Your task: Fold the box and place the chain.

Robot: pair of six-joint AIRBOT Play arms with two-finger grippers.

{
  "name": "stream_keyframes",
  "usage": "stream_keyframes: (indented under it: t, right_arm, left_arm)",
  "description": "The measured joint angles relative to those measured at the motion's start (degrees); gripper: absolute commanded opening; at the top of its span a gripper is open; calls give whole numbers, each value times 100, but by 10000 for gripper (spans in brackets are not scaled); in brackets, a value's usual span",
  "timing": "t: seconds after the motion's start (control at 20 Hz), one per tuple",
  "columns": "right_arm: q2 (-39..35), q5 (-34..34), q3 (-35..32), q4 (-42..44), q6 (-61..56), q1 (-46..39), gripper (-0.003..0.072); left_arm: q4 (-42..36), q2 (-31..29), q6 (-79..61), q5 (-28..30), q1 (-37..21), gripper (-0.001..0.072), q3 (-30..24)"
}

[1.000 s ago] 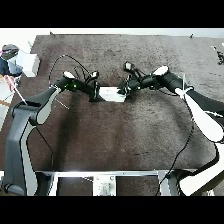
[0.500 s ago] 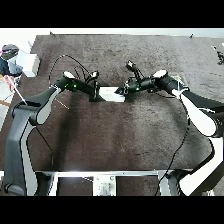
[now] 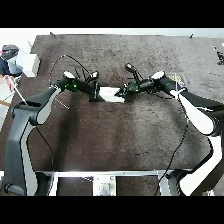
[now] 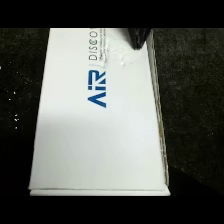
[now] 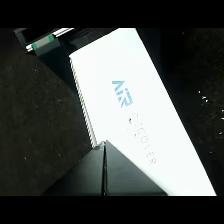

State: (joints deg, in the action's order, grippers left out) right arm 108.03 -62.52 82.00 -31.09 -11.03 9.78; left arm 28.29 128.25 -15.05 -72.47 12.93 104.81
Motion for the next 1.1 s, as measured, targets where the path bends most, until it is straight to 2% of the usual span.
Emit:
stream_keyframes:
  t: [0.15, 0.3, 0.5, 0.65, 1.1]
  right_arm:
    - [-367, 164, -26, 133, 286, -13, 6]
    - [-1038, 356, -28, 809, 391, -9, 7]
    - [-2358, 1298, -597, 1091, 155, -52, 7]
    - [-3534, 2253, -1596, 1176, -4, -188, 7]
    - [-7138, 5219, -5508, 1250, -310, -529, 8]
  left_arm:
    - [-17, 0, 42, -4, 0, 415, 0]
    - [-15, 0, 33, -2, 0, 415, 0]
    - [-11, 0, 17, -2, 0, 415, 0]
    - [0, 0, 7, -2, -2, 415, 0]
    - [0, 0, 4, -2, 0, 415, 0]
